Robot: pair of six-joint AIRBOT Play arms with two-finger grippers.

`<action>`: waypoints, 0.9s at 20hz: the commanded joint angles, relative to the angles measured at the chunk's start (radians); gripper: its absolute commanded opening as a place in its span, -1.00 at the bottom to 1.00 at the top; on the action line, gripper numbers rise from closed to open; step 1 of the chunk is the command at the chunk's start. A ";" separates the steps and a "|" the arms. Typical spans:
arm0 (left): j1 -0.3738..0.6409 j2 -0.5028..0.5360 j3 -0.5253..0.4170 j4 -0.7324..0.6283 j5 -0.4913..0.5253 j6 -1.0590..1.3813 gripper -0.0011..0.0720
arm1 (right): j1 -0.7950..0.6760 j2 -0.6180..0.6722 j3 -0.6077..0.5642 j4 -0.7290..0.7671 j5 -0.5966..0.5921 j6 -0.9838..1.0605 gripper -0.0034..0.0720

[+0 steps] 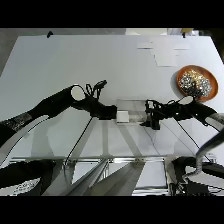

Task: Fold the box and place the chain.

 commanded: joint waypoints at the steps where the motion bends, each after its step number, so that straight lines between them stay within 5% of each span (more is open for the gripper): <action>1: 0.006 0.001 0.001 0.003 0.000 0.000 -0.18 | 0.001 0.001 0.000 0.000 0.000 0.000 0.19; 18: -0.007 0.011 0.003 0.023 0.004 -0.008 -0.17 | 0.001 0.001 0.000 0.000 0.000 0.000 0.19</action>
